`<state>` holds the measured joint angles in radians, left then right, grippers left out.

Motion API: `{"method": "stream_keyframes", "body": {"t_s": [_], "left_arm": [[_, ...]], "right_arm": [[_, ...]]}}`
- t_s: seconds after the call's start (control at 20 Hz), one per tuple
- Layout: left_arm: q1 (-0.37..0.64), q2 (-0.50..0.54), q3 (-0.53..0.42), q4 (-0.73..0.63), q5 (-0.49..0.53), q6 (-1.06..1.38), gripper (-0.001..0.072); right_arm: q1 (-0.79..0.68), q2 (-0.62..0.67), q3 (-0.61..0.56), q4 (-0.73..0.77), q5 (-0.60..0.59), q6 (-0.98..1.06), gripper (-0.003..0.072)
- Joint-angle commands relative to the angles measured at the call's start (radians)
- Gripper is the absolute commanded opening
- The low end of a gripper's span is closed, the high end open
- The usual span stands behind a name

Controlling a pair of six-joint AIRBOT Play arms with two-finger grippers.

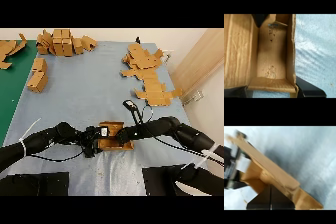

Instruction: Fold the box.

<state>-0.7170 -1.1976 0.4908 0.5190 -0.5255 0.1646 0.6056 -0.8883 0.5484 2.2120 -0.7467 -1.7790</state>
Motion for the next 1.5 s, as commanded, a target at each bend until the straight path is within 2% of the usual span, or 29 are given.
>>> {"method": "stream_keyframes", "body": {"t_s": [0.0,0.1,0.25,0.35,0.4,0.45,0.5,0.55,0.65,0.85,1.1,1.45], "left_arm": [[0.000,0.000,0.000,0.000,0.000,0.000,0.0362],[0.000,0.000,0.000,0.000,0.000,0.000,0.0362],[0.000,0.000,0.000,0.000,0.000,0.000,0.0362],[0.000,0.000,0.000,0.000,0.000,0.000,0.0362],[0.000,0.000,0.000,0.000,0.000,0.000,0.0363],[0.000,0.000,0.000,0.000,0.000,0.000,0.0362],[0.000,0.000,0.000,0.000,0.000,0.000,0.0362],[0.000,0.000,0.000,0.000,0.000,0.000,0.0362],[0.000,0.000,0.000,0.000,0.000,0.000,0.0363],[0.000,0.000,0.000,0.000,0.001,0.000,0.0362],[0.000,0.000,0.000,0.000,0.000,0.000,0.0362],[0.000,0.000,0.000,0.000,0.000,0.000,0.0362]], "right_arm": [[0.000,0.112,0.024,-0.005,-0.041,0.002,0.0002],[-0.002,0.185,0.024,-0.098,-0.087,0.090,0.0002],[-0.002,0.284,0.024,-0.324,-0.183,0.233,0.0002],[-0.002,0.333,0.024,-0.512,-0.309,0.236,0.0002],[-0.002,0.348,0.024,-0.585,-0.393,0.197,0.0049],[-0.002,0.349,0.024,-0.625,-0.475,0.143,0.0092],[-0.002,0.347,0.021,-0.645,-0.544,0.106,0.0091],[-0.002,0.340,0.013,-0.647,-0.560,0.104,0.0088],[-0.003,0.307,-0.016,-0.645,-0.539,0.201,0.0001],[-0.002,0.178,-0.053,-0.510,-0.402,0.315,0.0000],[-0.003,0.028,-0.054,-0.474,-0.284,0.369,-0.0002],[-0.047,-0.008,-0.095,-0.419,-0.194,0.436,-0.0004]]}}
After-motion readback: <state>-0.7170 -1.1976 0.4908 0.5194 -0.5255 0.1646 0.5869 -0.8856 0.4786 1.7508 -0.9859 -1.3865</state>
